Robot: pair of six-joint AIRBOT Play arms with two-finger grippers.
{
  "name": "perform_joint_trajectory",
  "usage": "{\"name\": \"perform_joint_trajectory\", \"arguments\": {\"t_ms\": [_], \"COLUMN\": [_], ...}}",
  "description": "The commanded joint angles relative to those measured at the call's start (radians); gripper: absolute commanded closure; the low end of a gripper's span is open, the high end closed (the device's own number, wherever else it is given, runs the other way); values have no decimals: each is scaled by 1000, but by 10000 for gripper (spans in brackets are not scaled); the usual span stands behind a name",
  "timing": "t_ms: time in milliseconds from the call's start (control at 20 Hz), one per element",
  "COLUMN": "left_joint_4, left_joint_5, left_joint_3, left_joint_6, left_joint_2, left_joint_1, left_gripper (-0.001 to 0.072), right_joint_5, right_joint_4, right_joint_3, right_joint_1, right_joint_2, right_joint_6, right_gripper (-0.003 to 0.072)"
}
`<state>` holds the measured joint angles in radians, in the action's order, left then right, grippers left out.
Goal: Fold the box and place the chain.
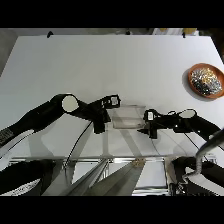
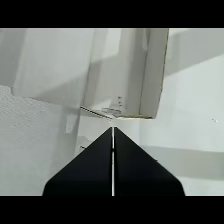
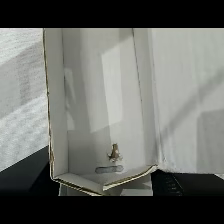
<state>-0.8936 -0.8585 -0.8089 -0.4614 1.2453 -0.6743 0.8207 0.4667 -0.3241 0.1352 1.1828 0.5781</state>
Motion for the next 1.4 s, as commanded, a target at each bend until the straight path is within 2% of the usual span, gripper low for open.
{"name": "perform_joint_trajectory", "arguments": {"t_ms": [0, 250, 400, 500, 600, 700, 750, 800, 900, 1050, 1150, 1350], "left_joint_4": [9, -99, -213, -276, -280, -209, -150, -100, -16, 30, 57, 93], "left_joint_5": [23, -56, -140, -172, -157, -114, -80, -50, -11, 19, 18, 26], "left_joint_3": [4, 4, 5, 5, 5, 5, 5, 5, 5, 5, 5, 5], "left_joint_6": [18, 51, 50, 51, 114, 296, 395, 477, 563, 566, 566, 567], "left_joint_2": [-5, 66, 71, 71, 71, 76, 82, 90, 108, 139, 151, 156], "left_joint_1": [-10, -24, -12, 6, 17, 17, 16, 12, 3, -8, -14, -32], "left_gripper": [696, 694, 654, 576, 491, 459, 365, 327, 327, 338, 443, 448], "right_joint_5": [1, 2, 2, 2, 2, 2, 2, 2, 2, 2, 2, 2], "right_joint_4": [0, 0, 0, 0, 0, 0, 0, 0, 0, 0, 0, 0], "right_joint_3": [0, 0, 0, 0, 0, 0, 0, 0, 0, 0, 0, 0], "right_joint_1": [0, 0, 0, 0, 0, 0, 0, 0, 0, 0, 0, 0], "right_joint_2": [0, 0, 0, 0, 0, 0, 0, 0, 0, 0, 0, 0], "right_joint_6": [-1, 0, 0, -1, -1, 0, 0, 0, 0, 0, 0, 0], "right_gripper": [357, 357, 357, 357, 357, 357, 357, 357, 357, 357, 357, 357]}}
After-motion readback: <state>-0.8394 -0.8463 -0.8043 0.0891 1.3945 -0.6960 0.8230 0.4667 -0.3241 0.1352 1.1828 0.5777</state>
